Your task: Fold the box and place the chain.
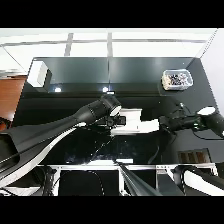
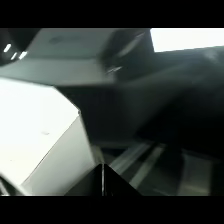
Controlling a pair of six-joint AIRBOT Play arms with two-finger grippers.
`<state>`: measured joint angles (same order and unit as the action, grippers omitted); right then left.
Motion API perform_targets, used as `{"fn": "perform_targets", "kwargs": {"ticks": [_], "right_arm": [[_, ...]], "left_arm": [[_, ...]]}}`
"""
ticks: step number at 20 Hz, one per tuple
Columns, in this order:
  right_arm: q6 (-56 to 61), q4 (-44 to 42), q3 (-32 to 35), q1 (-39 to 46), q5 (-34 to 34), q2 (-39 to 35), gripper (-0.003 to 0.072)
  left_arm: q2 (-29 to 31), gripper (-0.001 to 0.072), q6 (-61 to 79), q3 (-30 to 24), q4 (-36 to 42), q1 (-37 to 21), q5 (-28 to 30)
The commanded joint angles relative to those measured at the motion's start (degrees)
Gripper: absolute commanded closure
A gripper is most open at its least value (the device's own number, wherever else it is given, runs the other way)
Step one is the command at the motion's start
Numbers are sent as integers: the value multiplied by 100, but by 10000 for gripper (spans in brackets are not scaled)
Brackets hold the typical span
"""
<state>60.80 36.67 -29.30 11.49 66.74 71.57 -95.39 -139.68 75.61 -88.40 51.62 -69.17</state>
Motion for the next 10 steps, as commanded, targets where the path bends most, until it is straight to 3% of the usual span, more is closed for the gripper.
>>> {"fn": "perform_targets", "kwargs": {"ticks": [1, 3, 4, 5, 10], "right_arm": [[-448, -505, -107, -374, 52, 208, 672], [-461, -485, -304, -367, 197, 208, 665], [-474, -468, -413, -369, 302, 208, 453], [-483, -470, -516, -369, 431, 208, 164], [-514, -505, -811, -494, 765, 208, 141]], "left_arm": [[4, 687, 4, 7, 0, 0, -7], [4, 687, 4, 7, 0, -2, -9], [4, 687, 4, 7, 0, 0, -9], [4, 687, 4, 7, 0, 0, -9], [4, 687, 4, 7, 2, 0, -7]]}}
